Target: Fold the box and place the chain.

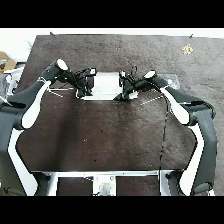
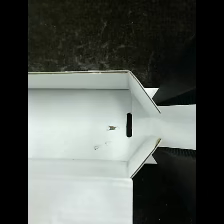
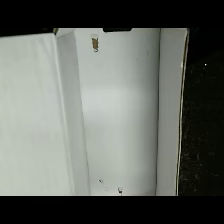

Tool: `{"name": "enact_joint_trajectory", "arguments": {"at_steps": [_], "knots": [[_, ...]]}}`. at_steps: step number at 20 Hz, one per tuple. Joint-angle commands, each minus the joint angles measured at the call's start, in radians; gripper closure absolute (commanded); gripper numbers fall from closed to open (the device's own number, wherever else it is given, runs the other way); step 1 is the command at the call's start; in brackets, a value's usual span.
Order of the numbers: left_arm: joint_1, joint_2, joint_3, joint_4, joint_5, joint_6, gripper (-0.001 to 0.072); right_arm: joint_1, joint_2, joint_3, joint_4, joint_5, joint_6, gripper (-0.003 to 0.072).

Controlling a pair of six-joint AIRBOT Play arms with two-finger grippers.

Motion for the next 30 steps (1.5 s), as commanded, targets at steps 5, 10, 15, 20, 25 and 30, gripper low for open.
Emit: {"name": "enact_joint_trajectory", "arguments": {"at_steps": [5,10,15,20,25,30], "knots": [[-0.001,0.000,0.000,-0.092,-0.005,-0.018,0.0437,0.000,0.000,0.000,0.000,0.000,0.000,0.0178],[-0.007,0.000,-0.021,-0.114,0.007,0.032,0.0437,0.000,0.000,0.000,0.000,0.000,0.000,0.0178],[-0.034,0.000,-0.075,-0.172,0.049,0.120,0.0436,0.000,0.000,0.000,0.000,0.001,0.000,0.0178],[-0.034,0.000,-0.079,-0.191,0.092,0.120,0.0436,0.000,0.000,0.000,0.000,0.000,0.000,0.0178],[-0.034,0.000,-0.079,-0.186,0.091,0.112,0.0095,0.000,0.000,0.000,0.000,0.000,0.000,0.0178],[-0.034,0.000,-0.079,-0.182,0.088,0.107,0.0096,0.000,0.000,0.000,0.000,0.000,0.000,0.0178]]}}
